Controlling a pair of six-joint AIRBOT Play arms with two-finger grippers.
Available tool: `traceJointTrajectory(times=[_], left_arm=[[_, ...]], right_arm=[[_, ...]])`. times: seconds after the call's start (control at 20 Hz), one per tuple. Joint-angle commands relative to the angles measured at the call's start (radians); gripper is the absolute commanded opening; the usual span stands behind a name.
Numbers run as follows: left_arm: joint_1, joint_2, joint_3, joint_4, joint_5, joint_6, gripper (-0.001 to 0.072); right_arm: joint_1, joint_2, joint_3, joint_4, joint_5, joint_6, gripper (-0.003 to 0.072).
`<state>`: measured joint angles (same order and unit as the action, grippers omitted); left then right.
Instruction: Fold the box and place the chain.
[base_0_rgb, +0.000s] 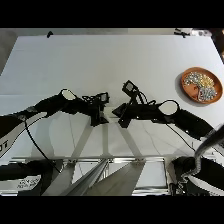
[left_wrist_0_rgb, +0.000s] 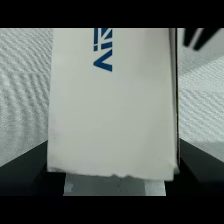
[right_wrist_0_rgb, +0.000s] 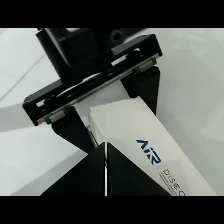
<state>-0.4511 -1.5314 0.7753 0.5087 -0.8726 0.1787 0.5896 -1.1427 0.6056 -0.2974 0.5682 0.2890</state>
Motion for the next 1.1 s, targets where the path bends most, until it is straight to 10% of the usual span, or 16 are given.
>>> traceJointTrajectory(times=[0.0, 1.05], left_arm=[[0.001, 0.001, 0.000, 0.000, 0.000, 0.000, 0.0383], [0.001, 0.001, 0.000, 0.000, 0.000, 0.000, 0.0383]], right_arm=[[0.001, 0.001, -0.033, 0.059, -0.040, -0.037, 0.0005], [0.002, -0.007, -0.163, 0.067, -0.072, -0.058, 0.0003]])
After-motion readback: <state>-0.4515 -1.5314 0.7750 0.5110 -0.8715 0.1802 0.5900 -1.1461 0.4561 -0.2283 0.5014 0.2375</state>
